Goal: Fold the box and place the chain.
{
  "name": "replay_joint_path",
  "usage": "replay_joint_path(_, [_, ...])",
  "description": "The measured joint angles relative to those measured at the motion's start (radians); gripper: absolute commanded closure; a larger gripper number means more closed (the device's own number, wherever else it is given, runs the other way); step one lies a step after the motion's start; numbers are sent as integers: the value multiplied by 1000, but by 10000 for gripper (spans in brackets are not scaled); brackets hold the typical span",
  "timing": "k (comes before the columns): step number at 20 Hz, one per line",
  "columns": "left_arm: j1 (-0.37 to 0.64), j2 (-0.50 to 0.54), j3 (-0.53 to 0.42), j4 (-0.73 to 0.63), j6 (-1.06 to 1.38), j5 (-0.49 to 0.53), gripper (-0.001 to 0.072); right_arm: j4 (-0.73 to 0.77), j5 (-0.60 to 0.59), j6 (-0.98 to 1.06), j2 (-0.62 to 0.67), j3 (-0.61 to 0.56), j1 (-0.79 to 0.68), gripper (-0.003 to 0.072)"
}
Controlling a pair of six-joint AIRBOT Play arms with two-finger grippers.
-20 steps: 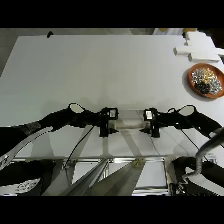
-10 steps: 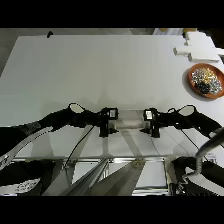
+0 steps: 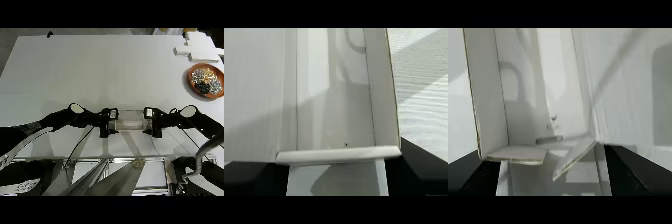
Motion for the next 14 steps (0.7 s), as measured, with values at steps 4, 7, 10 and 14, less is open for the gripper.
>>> replay_joint_path(4, [0, 0, 0, 0, 1, 0, 490, -193, 23, 152, 120, 1, 0, 54])
replay_joint_path(7, [0, 0, 0, 0, 0, 2, 490, -310, 66, 260, 224, 1, 0, 266])
replay_joint_path(10, [0, 0, 0, 0, 0, 3, 490, -356, 141, 317, 322, 1, 0, 671])
replay_joint_path(14, [0, 0, 0, 0, 0, 3, 490, -228, 222, 341, 402, 1, 0, 667])
